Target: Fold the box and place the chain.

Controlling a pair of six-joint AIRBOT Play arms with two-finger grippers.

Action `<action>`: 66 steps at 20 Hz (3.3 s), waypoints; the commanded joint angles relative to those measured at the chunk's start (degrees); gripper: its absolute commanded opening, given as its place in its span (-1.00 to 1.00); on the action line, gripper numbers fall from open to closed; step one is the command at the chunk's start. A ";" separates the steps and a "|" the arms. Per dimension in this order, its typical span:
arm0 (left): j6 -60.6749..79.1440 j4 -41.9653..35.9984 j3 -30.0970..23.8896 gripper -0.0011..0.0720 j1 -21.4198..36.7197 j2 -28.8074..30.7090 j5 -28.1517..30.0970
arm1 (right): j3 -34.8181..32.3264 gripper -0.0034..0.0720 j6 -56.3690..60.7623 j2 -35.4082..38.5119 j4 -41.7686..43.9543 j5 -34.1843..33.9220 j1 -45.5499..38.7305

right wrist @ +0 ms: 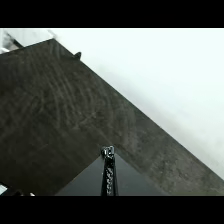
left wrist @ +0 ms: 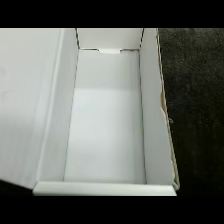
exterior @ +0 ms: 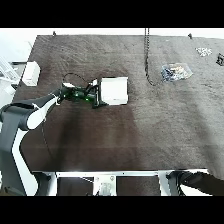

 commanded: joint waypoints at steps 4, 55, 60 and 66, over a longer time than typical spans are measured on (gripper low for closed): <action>0.00 0.00 0.04 0.46 -0.04 0.02 0.02 | -2.12 -0.87 0.31 -1.92 2.58 -1.25 3.65; 0.00 0.00 0.04 0.46 -0.04 0.02 0.02 | -33.38 0.15 3.48 -24.17 15.02 -9.57 -5.18; 0.00 0.00 0.04 0.46 -0.04 0.02 0.02 | -39.34 0.20 5.16 -10.95 14.88 -11.76 -12.22; 0.00 0.00 0.04 0.46 -0.04 0.02 0.00 | -54.03 0.49 16.39 -3.17 14.14 -26.73 -31.32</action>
